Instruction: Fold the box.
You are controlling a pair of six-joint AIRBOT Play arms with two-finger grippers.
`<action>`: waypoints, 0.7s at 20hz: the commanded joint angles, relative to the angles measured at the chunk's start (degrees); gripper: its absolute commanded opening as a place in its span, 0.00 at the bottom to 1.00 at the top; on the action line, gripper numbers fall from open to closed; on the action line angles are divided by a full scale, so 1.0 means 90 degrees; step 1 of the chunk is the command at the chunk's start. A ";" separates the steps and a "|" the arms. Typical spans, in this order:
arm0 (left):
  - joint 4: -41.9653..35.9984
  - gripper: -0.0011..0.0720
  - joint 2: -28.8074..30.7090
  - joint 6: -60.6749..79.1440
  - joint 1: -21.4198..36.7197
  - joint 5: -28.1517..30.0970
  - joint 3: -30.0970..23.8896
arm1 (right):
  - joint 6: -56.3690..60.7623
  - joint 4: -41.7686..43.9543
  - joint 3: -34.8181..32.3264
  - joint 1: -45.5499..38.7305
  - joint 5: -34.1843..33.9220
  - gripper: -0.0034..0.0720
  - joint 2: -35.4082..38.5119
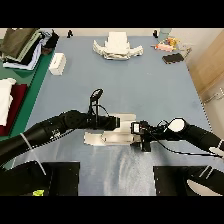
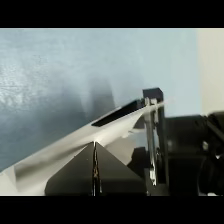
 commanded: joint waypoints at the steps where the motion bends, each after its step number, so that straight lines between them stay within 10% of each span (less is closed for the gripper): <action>1: 0.0053 0.03 -0.0486 -0.0355 0.0238 -0.0158 0.0000 | 0.0000 -0.0002 0.0005 0.0002 0.0005 0.63 0.0007; 14: 0.0117 0.03 -0.0719 -0.0036 0.0321 -0.0374 0.0236 | 0.0000 -0.0002 0.0002 0.0002 0.0005 0.63 0.0007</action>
